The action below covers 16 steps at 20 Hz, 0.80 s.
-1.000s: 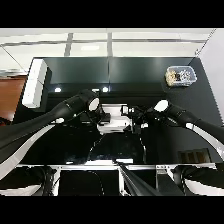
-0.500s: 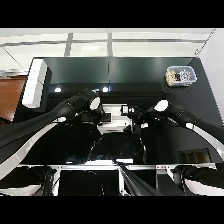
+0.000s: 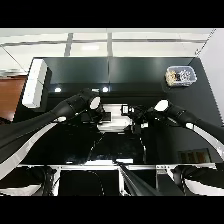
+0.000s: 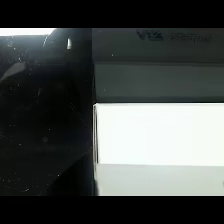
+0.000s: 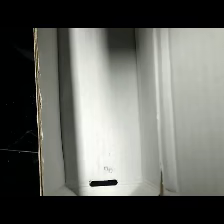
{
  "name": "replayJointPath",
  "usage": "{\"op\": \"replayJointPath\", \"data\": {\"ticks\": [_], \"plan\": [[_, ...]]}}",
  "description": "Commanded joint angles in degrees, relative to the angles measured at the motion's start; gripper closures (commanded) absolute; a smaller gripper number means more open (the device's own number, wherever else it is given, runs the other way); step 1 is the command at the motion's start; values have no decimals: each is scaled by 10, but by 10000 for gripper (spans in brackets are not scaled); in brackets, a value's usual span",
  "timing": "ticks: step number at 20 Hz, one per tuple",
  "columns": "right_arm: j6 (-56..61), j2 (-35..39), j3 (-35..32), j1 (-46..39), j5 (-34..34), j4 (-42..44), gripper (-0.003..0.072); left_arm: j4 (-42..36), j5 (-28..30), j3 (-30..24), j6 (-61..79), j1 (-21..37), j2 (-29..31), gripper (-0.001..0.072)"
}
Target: Fold the box and place the chain.
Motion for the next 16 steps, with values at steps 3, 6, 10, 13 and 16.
{"op": "replayJointPath", "data": {"ticks": [3,6,10,13,16], "plan": [[0,0,0,0,11,0,472,1,1,1,2,0,0,689],[17,1,0,0,19,0,307,1,1,1,3,0,0,689],[42,12,0,-2,20,-6,127,-1,2,1,7,-3,0,689],[51,43,0,-11,23,-52,127,-2,2,1,7,-3,0,689],[78,72,0,-37,48,-78,126,-3,1,1,7,-3,0,688]]}}
